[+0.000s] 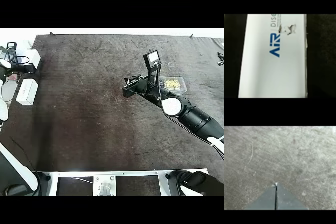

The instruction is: Fold the box and place the chain.

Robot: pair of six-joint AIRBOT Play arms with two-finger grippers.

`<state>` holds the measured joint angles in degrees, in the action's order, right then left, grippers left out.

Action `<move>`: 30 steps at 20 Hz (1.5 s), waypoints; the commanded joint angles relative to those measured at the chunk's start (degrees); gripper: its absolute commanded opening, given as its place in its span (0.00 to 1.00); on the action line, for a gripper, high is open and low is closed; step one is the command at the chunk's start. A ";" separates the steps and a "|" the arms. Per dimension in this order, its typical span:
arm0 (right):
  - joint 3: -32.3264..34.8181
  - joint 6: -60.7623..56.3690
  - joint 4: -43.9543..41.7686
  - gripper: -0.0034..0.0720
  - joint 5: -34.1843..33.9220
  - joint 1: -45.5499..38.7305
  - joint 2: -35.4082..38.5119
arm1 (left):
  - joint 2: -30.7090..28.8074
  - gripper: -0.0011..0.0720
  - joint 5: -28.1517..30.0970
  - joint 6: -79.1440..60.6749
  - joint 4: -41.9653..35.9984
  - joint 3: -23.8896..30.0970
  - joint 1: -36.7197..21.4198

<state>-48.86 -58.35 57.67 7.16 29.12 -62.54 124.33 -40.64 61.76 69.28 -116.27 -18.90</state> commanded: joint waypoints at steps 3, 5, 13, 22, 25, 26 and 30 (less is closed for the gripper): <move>0.02 0.00 -0.02 0.06 -0.17 -0.02 -0.20 | 1.55 0.03 0.63 2.60 1.01 0.02 0.22; 0.02 -0.02 -0.04 0.06 -0.46 -0.02 -0.20 | 1.90 0.03 0.33 2.21 0.57 0.02 0.22; 0.02 0.00 -0.46 0.06 -0.57 -0.02 -0.20 | 2.03 0.76 -1.31 -0.74 -0.81 0.00 0.20; 0.02 0.00 -0.46 0.06 -0.57 -0.02 -0.20 | -2.12 1.00 0.17 -0.28 -0.17 -0.26 0.07; 0.02 0.00 -0.46 0.06 -0.55 -0.02 -0.17 | -6.97 1.00 -0.66 -0.26 -0.24 -0.26 -0.04; 0.00 0.00 -0.44 0.06 -0.57 -0.02 -0.17 | -8.85 1.00 -1.51 -0.26 -0.26 -0.26 -0.04; 0.00 0.02 -0.42 0.06 -1.90 -0.02 0.92 | -19.39 0.57 -5.40 -0.59 -3.61 -0.26 -0.04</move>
<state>-48.86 -58.35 57.23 6.33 29.12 -62.33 111.24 -43.44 61.45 68.12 -116.49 -18.90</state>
